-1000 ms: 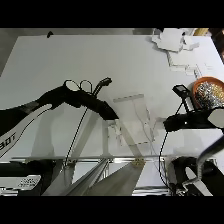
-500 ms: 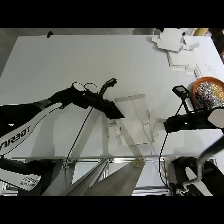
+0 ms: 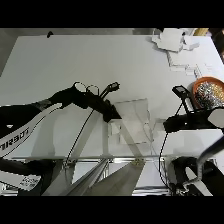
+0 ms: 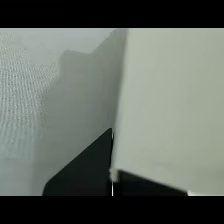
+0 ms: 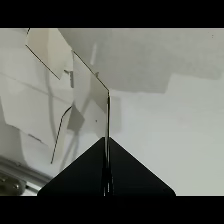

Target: Fold the box and place the chain.

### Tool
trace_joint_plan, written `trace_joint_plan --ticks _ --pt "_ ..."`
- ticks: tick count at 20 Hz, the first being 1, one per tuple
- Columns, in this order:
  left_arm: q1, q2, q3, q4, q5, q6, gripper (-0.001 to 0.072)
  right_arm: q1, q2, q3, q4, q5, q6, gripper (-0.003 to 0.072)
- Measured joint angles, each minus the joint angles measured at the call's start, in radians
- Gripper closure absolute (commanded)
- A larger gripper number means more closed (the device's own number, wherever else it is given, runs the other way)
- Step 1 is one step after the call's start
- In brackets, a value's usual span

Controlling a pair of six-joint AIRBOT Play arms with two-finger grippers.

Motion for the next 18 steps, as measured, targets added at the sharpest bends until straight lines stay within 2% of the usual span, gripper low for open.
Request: trace_joint_plan --ticks 3,4,8,11,15,18 --pt "-0.001 0.036 0.000 0.023 0.037 0.016 0.0706 0.000 0.001 0.004 0.025 0.005 0.000 0.0376" --pt "-0.002 0.053 0.000 0.038 0.038 0.020 0.0707 0.000 0.001 0.008 0.034 0.006 -0.001 0.0346" --pt "-0.002 0.175 -0.001 0.167 0.048 -0.037 0.0709 0.000 0.001 0.067 0.053 0.023 -0.004 0.0347" --pt "-0.002 0.286 -0.014 0.285 0.034 -0.124 0.0711 0.000 0.003 0.143 0.057 0.077 -0.029 0.0348" --pt "-0.002 0.421 -0.106 0.356 0.036 -0.158 0.0710 0.000 0.038 0.216 0.057 0.152 -0.080 0.0348" --pt "-0.003 0.462 -0.186 0.368 0.051 -0.119 0.0707 0.000 0.073 0.234 0.057 0.175 -0.100 0.0348"
